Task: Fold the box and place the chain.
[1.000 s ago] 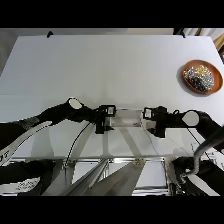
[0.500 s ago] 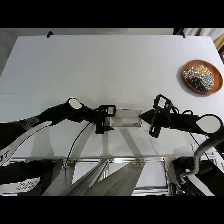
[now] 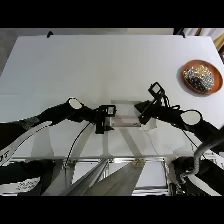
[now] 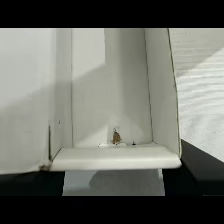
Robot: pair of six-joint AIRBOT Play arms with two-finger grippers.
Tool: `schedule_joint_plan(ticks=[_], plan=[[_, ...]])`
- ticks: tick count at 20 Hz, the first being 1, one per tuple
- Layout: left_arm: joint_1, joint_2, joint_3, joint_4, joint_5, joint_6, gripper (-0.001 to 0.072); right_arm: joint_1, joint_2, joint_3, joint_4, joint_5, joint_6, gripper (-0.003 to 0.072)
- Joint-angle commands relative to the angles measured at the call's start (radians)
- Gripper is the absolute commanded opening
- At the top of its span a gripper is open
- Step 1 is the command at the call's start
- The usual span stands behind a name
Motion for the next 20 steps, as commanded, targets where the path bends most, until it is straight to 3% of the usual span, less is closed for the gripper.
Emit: schedule_joint_plan(ticks=[1,6,10,17,20], plan=[[0.000,0.000,0.000,0.000,0.000,0.001,0.0253,0.006,-0.047,0.001,0.014,-0.101,0.089,0.0009],[0.000,0.000,0.000,0.000,0.000,0.001,0.0253,0.006,-0.166,0.001,0.013,-0.051,0.157,0.0009],[0.000,0.000,0.000,0.000,0.000,0.001,0.0253,0.006,-0.154,0.001,0.016,-0.045,0.156,0.0010],[0.000,0.000,0.000,0.000,0.000,0.001,0.0253,0.005,0.093,0.032,-0.012,0.029,0.158,0.0010],[0.000,0.000,0.000,0.000,0.000,0.001,0.0253,0.005,0.235,0.032,-0.230,0.133,0.204,0.0010]])
